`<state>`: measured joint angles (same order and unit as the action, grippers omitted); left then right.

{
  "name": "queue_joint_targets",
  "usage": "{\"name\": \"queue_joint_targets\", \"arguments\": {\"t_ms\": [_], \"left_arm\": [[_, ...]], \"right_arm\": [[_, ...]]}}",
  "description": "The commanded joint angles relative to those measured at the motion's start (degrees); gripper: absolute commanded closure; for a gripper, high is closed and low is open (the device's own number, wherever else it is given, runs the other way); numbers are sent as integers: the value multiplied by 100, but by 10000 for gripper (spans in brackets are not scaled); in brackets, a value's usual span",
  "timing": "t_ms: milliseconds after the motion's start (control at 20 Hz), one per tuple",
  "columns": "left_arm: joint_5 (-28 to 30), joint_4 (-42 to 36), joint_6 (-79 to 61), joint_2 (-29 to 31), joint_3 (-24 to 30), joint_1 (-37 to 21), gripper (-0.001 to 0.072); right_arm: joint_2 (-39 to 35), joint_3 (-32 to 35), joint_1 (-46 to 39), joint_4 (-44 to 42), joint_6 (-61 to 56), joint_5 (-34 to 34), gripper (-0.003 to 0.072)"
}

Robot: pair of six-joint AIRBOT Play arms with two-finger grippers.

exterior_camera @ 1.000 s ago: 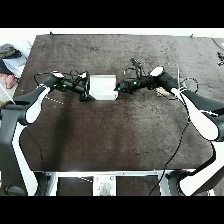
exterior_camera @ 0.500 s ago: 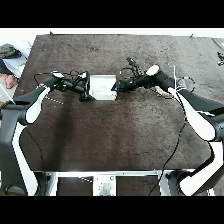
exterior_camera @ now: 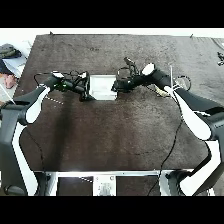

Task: Fold the box and place the chain.

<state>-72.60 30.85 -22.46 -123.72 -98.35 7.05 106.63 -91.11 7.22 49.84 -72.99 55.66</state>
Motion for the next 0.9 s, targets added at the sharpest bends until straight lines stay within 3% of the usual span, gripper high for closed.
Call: {"name": "queue_joint_targets", "arguments": {"t_ms": [0,600,850], "left_arm": [[0,0,-2,-4,2,0,355],[2,0,-2,-4,2,0,355],[0,0,-2,-4,2,0,355]], "right_arm": [[210,-389,168,428,-295,216,218],[256,-525,391,1676,-1287,26,218],[551,-1113,476,1856,-1528,446,255]]}}
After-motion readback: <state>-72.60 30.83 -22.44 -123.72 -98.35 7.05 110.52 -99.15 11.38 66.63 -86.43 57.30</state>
